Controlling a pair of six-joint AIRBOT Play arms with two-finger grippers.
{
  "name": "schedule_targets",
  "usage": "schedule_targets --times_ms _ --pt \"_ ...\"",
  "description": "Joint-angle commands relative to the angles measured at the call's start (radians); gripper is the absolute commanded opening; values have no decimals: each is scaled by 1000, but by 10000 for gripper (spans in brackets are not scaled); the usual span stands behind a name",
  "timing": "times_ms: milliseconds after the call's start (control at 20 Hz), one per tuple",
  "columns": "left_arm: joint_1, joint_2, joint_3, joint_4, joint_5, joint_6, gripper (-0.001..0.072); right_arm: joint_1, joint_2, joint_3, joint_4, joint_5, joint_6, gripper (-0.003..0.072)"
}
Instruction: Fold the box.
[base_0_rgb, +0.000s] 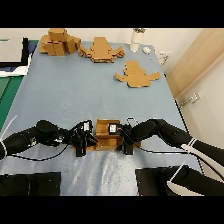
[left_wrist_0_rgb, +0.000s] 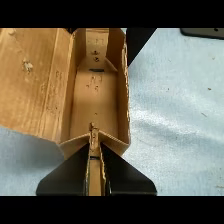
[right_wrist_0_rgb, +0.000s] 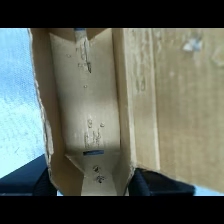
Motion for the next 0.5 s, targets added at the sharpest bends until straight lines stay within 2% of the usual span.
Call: schedule_targets --times_ms 0,50,100,150,200,350,400,450 --pt "-4 -2 2 -13 3 8 104 0 0 1 0 0 0 513" --pt "-4 -2 2 -13 2 8 105 0 0 1 0 0 0 513" --pt "-4 -2 2 -13 2 8 152 0 0 1 0 0 0 513" --pt "-4 -2 2 -13 1 9 284 0 0 1 0 0 0 513" --pt "-4 -2 1 -13 -1 10 365 0 0 1 0 0 0 513" --pt "-4 -2 1 -12 -2 12 378 0 0 1 0 0 0 513" --pt "-4 -2 1 -12 -5 12 492 0 0 1 0 0 0 513" --pt "-3 -2 1 -12 -6 11 531 0 0 1 0 0 0 513"
